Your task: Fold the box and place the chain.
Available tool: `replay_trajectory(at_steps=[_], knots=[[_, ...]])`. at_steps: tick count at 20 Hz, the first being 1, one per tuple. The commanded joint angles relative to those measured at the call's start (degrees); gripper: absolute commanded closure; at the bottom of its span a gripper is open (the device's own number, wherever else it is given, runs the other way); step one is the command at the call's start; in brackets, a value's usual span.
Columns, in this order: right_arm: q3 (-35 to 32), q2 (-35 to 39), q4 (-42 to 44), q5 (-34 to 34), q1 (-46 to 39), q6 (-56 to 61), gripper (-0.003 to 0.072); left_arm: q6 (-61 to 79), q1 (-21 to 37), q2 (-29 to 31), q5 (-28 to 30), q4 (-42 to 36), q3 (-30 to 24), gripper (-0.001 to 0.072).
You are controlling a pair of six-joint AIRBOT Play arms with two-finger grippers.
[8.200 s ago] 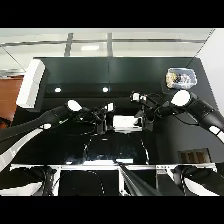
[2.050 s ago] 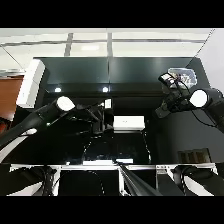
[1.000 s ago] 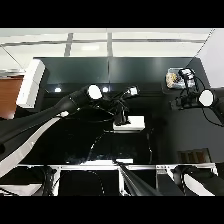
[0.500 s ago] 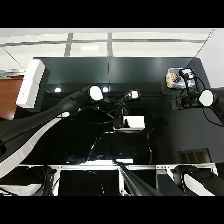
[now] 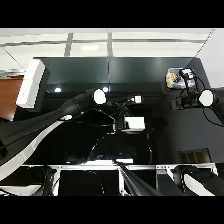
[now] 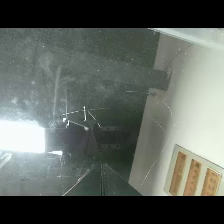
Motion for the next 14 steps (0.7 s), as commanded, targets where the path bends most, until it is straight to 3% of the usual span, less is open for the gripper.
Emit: replay_trajectory(at_steps=[1, 5, 8, 9, 10, 11, 14], knots=[[0.00, 0.04, 0.17, 0.02, -0.02, 0.00, 0.0671, -0.04, -2.19, -0.11, 2.86, 4.11, 0.04, 0.0001], [-0.02, 0.04, 1.64, 0.02, -0.02, 0.02, 0.0670, -7.28, -5.70, -1.66, 7.32, 12.02, 0.04, 0.0001], [-0.02, 0.04, 2.38, 0.02, -0.02, 0.02, 0.0670, -8.90, -6.25, -3.06, 7.63, 13.38, 0.04, 0.0004], [-0.02, 0.04, 2.36, 0.07, -0.02, 0.00, 0.0670, -11.85, -6.25, -2.51, 7.26, 14.86, 0.35, 0.0104], [-0.02, 0.04, 2.36, 0.26, -0.02, 0.00, 0.0670, -20.85, -6.25, -1.33, 6.38, 18.51, 1.18, 0.0303], [-0.02, 0.04, 2.36, 0.68, -0.02, 0.00, 0.0670, -30.97, -6.01, 0.52, 4.44, 24.13, 2.05, 0.0451], [-0.02, 0.04, 2.36, 1.79, -0.02, 0.00, 0.0670, -45.64, -2.71, 7.28, -6.34, 37.07, 2.14, 0.0455]])
